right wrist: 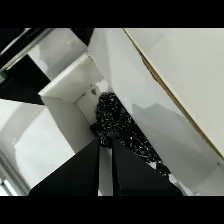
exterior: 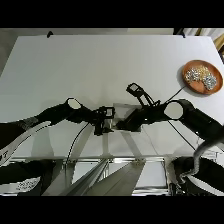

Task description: Fold the box and place the chain.

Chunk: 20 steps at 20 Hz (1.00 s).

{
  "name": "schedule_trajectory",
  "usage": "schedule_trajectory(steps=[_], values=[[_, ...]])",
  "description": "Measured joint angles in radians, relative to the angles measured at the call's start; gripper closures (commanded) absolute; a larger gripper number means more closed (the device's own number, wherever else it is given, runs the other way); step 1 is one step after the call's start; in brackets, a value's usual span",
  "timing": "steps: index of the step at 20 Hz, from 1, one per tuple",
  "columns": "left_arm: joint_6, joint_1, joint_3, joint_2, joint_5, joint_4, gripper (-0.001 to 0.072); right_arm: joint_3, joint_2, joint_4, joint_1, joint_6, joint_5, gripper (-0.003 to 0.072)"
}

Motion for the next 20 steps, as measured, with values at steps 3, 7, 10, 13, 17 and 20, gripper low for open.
schedule_trajectory(steps=[3, 7, 10, 13, 17, 20], values=[[0.0, 0.0, 0.0, 0.0, 0.0, 0.0, 0.0679, 0.0, 0.004, -0.008, 0.002, 0.044, 0.001, 0.0493], [0.0, 0.0, 0.0, 0.0, 0.0, 0.0, 0.0679, 0.0, 0.1, -0.033, -0.004, 0.116, 0.029, 0.0499], [0.0, 0.0, 0.0, 0.0, 0.0, 0.0, 0.0679, 0.0, 0.224, -0.146, -0.031, 0.237, 0.09, 0.0508], [0.0, 0.0, 0.0, 0.0, 0.0, 0.0, 0.0679, 0.0, 0.354, -0.389, -0.08, 0.417, 0.171, 0.0507], [0.0, 0.0, 0.0, 0.0, 0.0, 0.0, 0.0679, 0.001, 0.406, -0.667, -0.182, 0.54, 0.228, 0.0457], [0.0, 0.0, 0.0, 0.0, 0.0, 0.0, 0.0679, 0.001, 0.314, -0.753, -0.278, 0.559, 0.218, 0.0421]])
